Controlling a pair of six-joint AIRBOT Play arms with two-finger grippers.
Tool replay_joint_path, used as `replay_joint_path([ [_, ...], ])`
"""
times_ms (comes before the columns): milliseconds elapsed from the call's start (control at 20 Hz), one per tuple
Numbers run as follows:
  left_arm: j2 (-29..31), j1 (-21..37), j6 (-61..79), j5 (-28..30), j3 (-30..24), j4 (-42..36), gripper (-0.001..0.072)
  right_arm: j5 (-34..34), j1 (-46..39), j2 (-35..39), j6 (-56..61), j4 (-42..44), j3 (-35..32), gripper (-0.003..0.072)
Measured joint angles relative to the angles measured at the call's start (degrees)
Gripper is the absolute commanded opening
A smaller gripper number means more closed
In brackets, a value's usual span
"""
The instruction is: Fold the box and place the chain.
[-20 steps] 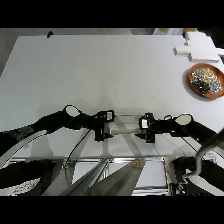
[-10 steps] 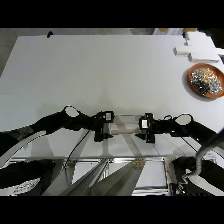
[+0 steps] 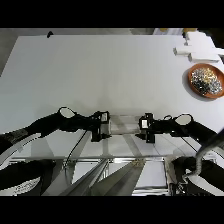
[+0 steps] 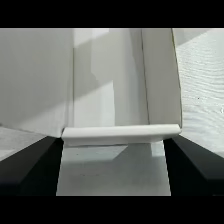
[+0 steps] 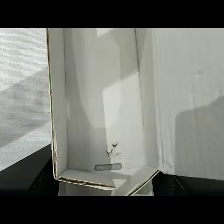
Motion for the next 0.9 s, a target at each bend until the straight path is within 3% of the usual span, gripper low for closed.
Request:
replay_joint_path([
  [200,0.09,0.07,1.99,-0.22,-0.57,-2.08,0.0659,-0.02,0.00,0.00,0.00,0.02,0.00,0.0296],
  [300,0.09,-0.13,2.51,-0.04,-0.66,-2.75,0.0696,-0.04,0.00,0.00,0.02,0.04,0.00,0.0296],
  [600,-0.90,-1.77,3.72,0.98,-0.46,-5.44,0.0685,-0.09,0.00,0.00,0.04,0.04,0.00,0.0296],
  [800,-1.09,-2.01,3.85,1.11,-0.37,-6.08,0.0312,-0.07,0.00,0.00,0.15,0.04,0.00,0.0296],
  [850,-1.14,-2.01,3.82,1.07,-0.37,-6.05,0.0257,-0.07,0.00,0.00,0.15,0.04,0.00,0.0296],
  [900,-1.16,-2.03,3.82,1.01,-0.35,-5.92,0.0258,-0.07,0.00,0.00,0.15,0.04,0.00,0.0296],
])
